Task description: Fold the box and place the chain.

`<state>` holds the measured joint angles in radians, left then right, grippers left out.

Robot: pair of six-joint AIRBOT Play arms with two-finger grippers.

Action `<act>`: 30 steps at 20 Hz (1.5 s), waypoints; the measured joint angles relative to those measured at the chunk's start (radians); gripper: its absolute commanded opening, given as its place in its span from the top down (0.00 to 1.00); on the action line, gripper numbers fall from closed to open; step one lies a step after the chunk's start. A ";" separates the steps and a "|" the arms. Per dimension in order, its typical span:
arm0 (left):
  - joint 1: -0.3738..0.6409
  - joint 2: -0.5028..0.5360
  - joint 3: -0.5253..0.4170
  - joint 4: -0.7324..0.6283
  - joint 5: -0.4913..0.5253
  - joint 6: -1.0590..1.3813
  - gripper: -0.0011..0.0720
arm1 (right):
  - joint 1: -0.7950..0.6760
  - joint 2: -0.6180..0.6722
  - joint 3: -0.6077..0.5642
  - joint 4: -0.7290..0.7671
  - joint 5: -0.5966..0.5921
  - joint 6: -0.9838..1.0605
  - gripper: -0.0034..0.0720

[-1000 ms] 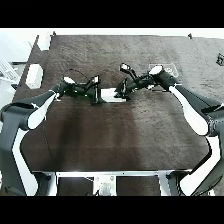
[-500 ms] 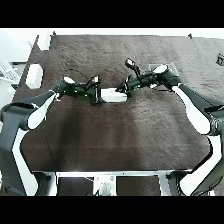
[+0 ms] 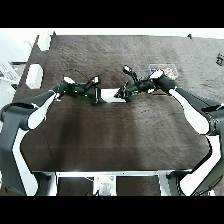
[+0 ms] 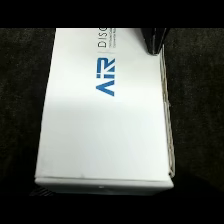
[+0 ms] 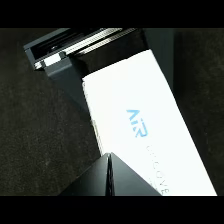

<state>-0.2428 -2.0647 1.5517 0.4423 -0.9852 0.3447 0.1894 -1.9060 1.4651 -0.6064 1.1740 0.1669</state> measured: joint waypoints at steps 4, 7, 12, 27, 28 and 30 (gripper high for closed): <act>0.000 0.000 0.000 -0.003 -0.001 -0.008 0.51 | -0.016 0.067 0.013 0.064 0.018 0.006 0.95; 0.000 0.000 0.000 -0.002 -0.001 -0.007 0.51 | -0.023 0.181 0.025 0.149 0.010 0.032 0.95; 0.000 0.000 0.000 -0.002 -0.001 -0.005 0.51 | -0.038 0.433 -0.067 0.120 -0.005 0.145 0.95; 0.000 0.000 0.000 -0.003 -0.001 -0.004 0.51 | -0.348 1.046 -0.890 -0.064 -0.312 0.279 0.95; 0.000 0.000 0.000 -0.003 -0.001 -0.004 0.79 | -0.350 1.050 -0.900 -0.067 -0.311 0.277 0.95; 0.000 0.002 -0.002 -0.011 -0.001 -0.003 0.96 | -0.357 1.056 -0.912 -0.067 -0.317 0.277 0.95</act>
